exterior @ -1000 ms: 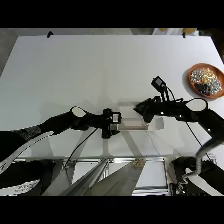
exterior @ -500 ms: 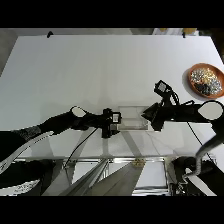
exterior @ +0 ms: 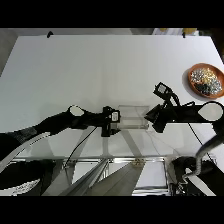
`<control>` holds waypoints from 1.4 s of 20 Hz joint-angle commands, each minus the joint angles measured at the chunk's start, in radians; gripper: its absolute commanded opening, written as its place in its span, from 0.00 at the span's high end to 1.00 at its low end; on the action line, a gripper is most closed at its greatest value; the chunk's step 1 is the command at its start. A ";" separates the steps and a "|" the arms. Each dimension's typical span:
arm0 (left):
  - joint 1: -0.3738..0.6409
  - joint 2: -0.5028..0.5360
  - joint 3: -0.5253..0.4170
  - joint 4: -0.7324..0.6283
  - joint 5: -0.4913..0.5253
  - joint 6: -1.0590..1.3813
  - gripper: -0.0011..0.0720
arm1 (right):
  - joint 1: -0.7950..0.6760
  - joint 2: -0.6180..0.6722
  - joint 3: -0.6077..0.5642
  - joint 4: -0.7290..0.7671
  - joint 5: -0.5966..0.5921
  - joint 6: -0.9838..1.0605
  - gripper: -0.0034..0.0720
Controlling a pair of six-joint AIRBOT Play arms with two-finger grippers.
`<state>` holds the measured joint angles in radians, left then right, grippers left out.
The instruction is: Fold the box and place the chain.
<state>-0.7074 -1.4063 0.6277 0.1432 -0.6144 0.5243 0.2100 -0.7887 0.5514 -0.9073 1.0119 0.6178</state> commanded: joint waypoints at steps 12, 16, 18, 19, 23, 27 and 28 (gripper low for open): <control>0.024 -0.064 0.000 -0.155 -0.087 0.193 0.03 | 0.001 0.001 0.001 -0.005 0.002 0.003 0.71; 0.024 -0.077 0.001 -0.148 -0.084 0.188 0.03 | 0.001 0.001 0.001 -0.006 0.002 0.003 0.71; 0.024 -0.078 0.002 -0.150 -0.086 0.190 0.03 | 0.001 0.001 0.001 -0.006 0.001 0.003 0.71; 0.024 -0.078 0.002 -0.150 -0.087 0.190 0.03 | 0.001 0.001 0.001 -0.006 0.001 0.003 0.71; 0.017 -0.078 0.002 -0.116 -0.097 0.188 0.03 | 0.001 0.001 0.001 -0.006 0.002 0.003 0.71; 0.021 -0.071 0.031 -0.031 -0.107 0.079 0.03 | 0.001 0.001 0.001 -0.006 0.001 0.003 0.71; 0.020 -0.073 0.049 0.016 -0.106 0.036 0.03 | 0.001 0.001 0.001 -0.006 -0.001 0.003 0.71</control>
